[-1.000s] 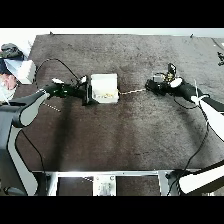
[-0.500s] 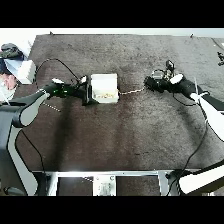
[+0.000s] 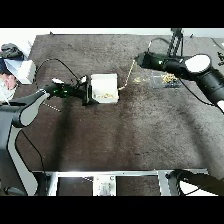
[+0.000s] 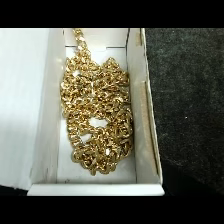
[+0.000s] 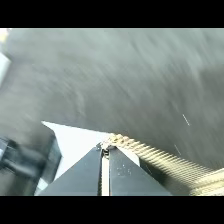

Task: Fold the box and place the chain.

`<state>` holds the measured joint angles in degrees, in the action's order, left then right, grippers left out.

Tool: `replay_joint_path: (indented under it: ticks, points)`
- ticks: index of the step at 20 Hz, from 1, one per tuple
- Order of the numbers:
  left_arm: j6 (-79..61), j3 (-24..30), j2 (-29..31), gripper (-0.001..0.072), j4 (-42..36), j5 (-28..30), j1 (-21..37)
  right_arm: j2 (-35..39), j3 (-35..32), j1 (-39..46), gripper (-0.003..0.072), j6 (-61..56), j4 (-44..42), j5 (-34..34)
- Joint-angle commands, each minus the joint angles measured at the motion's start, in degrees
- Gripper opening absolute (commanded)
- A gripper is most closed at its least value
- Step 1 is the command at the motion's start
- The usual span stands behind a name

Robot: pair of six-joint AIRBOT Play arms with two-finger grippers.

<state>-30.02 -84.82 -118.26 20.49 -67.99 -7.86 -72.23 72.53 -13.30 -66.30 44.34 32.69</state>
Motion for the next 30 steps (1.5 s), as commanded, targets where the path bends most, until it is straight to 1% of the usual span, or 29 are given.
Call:
replay_joint_path:
  ticks: [1,4,8,15,18,21,23,30]
  points:
    - [0.0,0.0,0.0,0.0338,0.0,0.0,0.0,3.4,2.5,-5.5,0.0016,1.5,0.8,-4.3]
    - [0.0,0.0,0.0,0.0338,0.0,0.0,0.0,3.0,3.1,-7.1,0.0016,1.8,2.5,-6.3]
    - [0.0,0.0,0.0,0.0338,0.0,0.0,0.0,2.9,3.1,-7.5,0.0016,1.9,0.2,-6.6]
    - [0.0,0.0,0.0,0.0338,0.0,0.0,0.0,2.9,3.1,-7.9,0.0017,1.9,1.6,-6.3]
    - [0.0,0.0,0.0,0.0338,0.0,0.0,0.0,2.9,3.1,-7.1,0.0017,1.8,6.8,-3.3]
    - [0.0,0.0,0.0,0.0338,0.0,0.0,0.0,2.9,3.1,-4.0,0.0017,0.9,7.3,2.4]
    - [0.0,0.0,0.0,0.0338,0.0,0.0,0.0,3.0,3.1,-2.5,0.0016,1.0,7.3,4.3]
    - [0.0,0.0,0.0,0.0338,0.0,0.0,0.0,3.8,3.1,-1.9,0.0016,1.0,7.9,4.6]
